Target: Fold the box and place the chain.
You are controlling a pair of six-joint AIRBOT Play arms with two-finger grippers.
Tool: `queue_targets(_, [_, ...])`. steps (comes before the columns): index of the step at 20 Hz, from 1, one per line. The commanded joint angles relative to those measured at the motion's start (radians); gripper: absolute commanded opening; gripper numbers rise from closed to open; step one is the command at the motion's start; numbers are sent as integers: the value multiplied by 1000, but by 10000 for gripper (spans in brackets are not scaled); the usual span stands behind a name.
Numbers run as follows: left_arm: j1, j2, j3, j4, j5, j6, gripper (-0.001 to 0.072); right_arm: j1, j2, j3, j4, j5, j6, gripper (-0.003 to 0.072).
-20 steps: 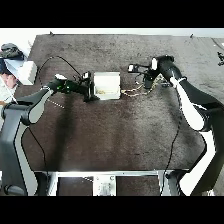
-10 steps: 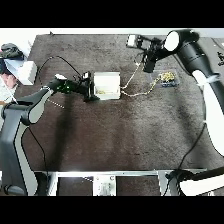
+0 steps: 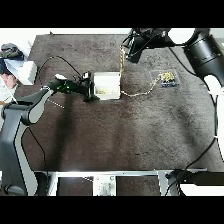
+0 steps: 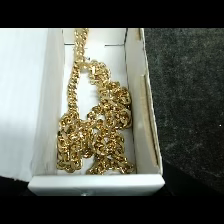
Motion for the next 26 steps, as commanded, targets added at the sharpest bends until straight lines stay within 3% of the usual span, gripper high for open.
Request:
queue_targets(1, [1,0,0,0,0,0,469,18,-54,-1,68,-2,52,14])
queue_targets(9, [1,0,0,0,0,0,468,19,-166,-2,196,59,94,15])
queue_targets(10, [1,0,0,0,0,0,468,17,-176,-2,175,59,106,116])
queue_targets(11, [1,0,0,0,0,0,468,13,-180,-3,127,59,136,414])
queue_targets(12, [1,0,0,0,0,0,468,8,-180,-5,69,60,173,416])
queue_targets(13, [1,0,0,0,1,0,468,-1,-180,-8,-1,71,219,271])
queue_targets(18, [1,0,0,0,0,0,468,-141,-181,-114,-59,194,171,269])
queue_targets(22, [1,0,0,0,0,0,468,-261,-188,-264,109,195,-99,269])
queue_targets(26, [1,0,0,0,0,0,469,-284,-272,-267,187,238,-211,269])
